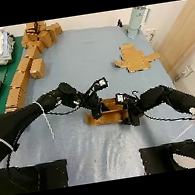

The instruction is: Fold the box.

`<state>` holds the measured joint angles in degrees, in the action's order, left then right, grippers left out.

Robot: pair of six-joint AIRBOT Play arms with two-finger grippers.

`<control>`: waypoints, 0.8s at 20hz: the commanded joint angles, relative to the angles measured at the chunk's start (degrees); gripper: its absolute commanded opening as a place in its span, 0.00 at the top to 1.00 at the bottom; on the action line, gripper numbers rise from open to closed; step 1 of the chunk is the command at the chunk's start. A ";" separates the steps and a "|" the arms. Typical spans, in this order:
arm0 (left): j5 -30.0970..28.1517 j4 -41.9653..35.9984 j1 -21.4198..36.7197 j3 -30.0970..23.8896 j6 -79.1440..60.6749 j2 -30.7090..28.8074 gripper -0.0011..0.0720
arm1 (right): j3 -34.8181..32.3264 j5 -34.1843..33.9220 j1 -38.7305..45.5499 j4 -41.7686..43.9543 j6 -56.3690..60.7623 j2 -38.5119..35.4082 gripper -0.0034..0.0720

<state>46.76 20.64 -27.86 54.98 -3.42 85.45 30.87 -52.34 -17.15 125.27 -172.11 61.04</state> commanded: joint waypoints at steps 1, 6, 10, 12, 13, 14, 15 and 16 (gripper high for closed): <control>-0.13 -0.07 0.00 0.02 -0.02 0.04 0.97 | 0.00 -1.11 -0.09 0.09 0.00 0.09 0.00; -0.13 -0.07 0.00 0.02 0.00 0.04 0.97 | 0.00 1.40 -0.09 -0.22 0.04 -0.13 0.00; -0.13 -0.04 0.00 0.02 0.00 0.04 0.97 | 0.00 1.01 -0.09 -0.66 0.04 -1.49 0.00; -0.13 -0.07 0.00 0.02 0.00 0.04 0.97 | 0.00 0.98 -0.09 -0.59 0.02 -1.38 0.00; -0.13 -0.07 0.00 0.02 0.00 0.04 0.97 | 0.00 1.53 -0.09 -0.70 0.02 -1.20 0.00; -0.13 -0.07 0.00 0.02 0.00 0.04 0.97 | 0.00 2.49 -0.09 -0.68 0.00 -0.96 0.00; -0.13 -0.07 0.00 0.02 0.00 0.04 0.97 | 0.00 3.48 -0.09 -0.44 0.00 -0.57 0.00; -0.13 -0.04 0.00 0.02 0.00 0.04 0.97 | 0.00 4.02 -0.11 -0.33 0.00 0.13 0.00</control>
